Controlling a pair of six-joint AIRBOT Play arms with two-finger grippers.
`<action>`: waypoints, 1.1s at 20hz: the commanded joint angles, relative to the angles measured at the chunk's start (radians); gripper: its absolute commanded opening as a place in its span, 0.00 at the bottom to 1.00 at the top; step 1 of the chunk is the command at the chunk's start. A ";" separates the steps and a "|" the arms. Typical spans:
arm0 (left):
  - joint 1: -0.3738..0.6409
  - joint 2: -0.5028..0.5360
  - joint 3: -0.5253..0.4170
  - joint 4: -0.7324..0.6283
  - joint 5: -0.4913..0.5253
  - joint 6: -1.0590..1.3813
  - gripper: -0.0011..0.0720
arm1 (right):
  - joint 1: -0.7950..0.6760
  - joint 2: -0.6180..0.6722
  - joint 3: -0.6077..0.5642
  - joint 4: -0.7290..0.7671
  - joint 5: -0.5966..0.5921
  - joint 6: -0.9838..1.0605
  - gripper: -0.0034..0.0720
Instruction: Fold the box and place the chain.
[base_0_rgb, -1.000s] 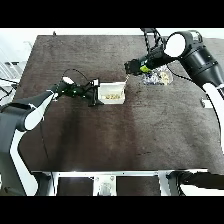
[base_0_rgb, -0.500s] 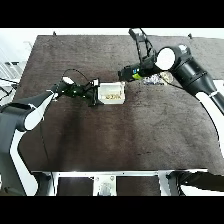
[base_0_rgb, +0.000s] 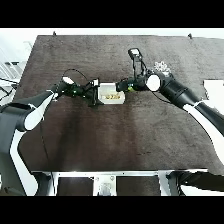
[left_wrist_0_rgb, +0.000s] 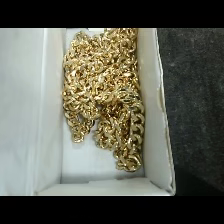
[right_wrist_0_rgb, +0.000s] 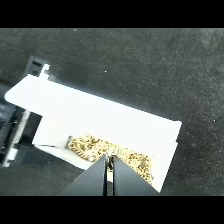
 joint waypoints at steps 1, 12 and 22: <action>0.000 0.000 0.001 0.000 0.002 0.000 0.49 | 0.001 -0.014 -0.067 0.004 -0.132 0.001 0.05; 0.000 0.000 0.001 0.000 0.006 0.000 0.49 | -0.004 0.023 -0.069 -0.013 -0.121 -0.056 0.65; 0.000 0.000 0.001 0.000 0.006 0.000 0.49 | -0.172 0.202 -0.069 -0.138 -0.137 -0.371 0.70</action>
